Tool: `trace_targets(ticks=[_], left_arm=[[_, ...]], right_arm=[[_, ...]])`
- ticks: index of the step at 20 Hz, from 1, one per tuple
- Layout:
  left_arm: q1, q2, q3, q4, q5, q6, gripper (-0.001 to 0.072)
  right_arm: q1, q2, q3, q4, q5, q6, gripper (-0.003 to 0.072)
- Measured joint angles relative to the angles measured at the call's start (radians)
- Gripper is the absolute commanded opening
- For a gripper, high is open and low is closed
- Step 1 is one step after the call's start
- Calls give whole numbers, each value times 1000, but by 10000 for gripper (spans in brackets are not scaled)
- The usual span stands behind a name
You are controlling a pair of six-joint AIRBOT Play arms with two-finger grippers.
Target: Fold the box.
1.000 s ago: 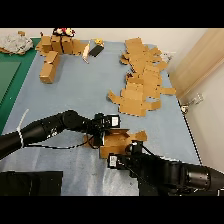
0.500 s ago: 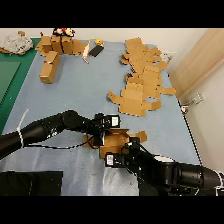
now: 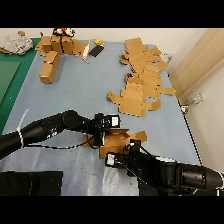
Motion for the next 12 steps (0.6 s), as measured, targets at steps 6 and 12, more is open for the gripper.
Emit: trace_targets(ticks=[6, 12], left_arm=[[0, 0, 0, 0, 0, 0, 13], [0, 0, 0, 0, 0, 0, 13]], right_arm=[[4, -8, -35, 62, 55, -60, 403], [2, -44, -52, -3, 109, -51, 403]])
